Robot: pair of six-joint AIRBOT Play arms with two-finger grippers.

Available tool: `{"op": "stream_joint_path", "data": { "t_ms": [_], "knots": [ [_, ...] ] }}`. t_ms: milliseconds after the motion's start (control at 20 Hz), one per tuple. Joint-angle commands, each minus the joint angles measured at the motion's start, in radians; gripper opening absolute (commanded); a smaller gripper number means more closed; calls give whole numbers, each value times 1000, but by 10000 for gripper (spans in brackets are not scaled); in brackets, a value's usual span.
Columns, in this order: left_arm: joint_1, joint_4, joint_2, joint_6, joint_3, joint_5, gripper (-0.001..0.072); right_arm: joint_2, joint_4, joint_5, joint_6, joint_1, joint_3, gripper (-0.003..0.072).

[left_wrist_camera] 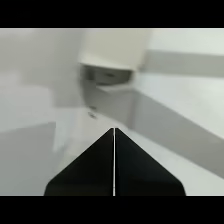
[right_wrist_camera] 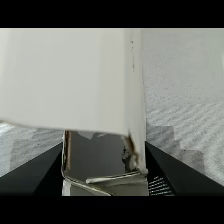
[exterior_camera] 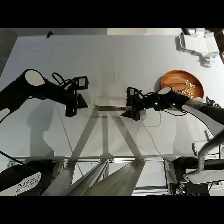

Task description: Fold the box and place the chain.

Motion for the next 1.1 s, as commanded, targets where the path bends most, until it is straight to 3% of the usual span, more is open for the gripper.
{"op": "stream_joint_path", "data": {
  "t_ms": [0, 350, 550, 1050],
  "knots": [
    [-34, 29, 3, -48, -41, -4, 11, 0, 0, 0, 0, -1, 1, 395],
    [-51, -103, 3, -51, -42, 3, 11, -1, 0, 0, 0, -1, 1, 395],
    [-50, -128, -2, -51, -42, 109, 11, 0, 0, 0, 0, 0, 1, 395],
    [-43, -586, -216, -47, -42, 334, 8, 0, 0, 0, 0, -1, 1, 395]
  ]
}}
